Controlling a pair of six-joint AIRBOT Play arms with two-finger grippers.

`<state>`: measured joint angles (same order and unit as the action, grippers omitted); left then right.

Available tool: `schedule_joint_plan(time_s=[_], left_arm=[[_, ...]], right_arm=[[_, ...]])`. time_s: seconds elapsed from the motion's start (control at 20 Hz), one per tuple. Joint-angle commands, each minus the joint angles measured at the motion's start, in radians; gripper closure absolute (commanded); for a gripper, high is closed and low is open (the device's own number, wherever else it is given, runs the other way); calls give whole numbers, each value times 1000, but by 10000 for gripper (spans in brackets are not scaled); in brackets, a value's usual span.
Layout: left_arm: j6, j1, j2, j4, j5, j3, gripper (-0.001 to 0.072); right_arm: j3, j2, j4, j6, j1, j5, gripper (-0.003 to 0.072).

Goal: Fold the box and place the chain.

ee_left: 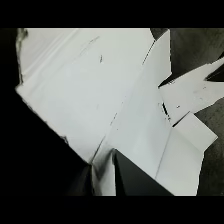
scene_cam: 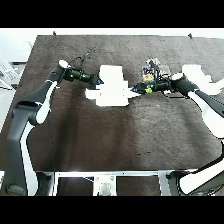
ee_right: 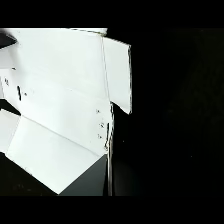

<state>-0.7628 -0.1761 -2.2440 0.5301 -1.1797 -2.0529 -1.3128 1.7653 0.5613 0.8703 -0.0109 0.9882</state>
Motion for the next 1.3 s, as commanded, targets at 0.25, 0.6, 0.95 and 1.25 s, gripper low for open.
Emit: schedule_joint_plan(time_s=[0.25,0.6,0.95,1.25], left_arm=[[50,0,-1,-44,-52,0,687],[287,0,-1,-48,-104,0,690],[496,12,13,-120,-234,10,694],[645,9,45,-179,-164,10,694]], right_arm=[[-1,0,-2,0,2,1,484],[-1,-84,-5,-21,157,131,448],[17,-148,-56,-16,257,214,448],[82,-149,-117,-79,257,192,447]])
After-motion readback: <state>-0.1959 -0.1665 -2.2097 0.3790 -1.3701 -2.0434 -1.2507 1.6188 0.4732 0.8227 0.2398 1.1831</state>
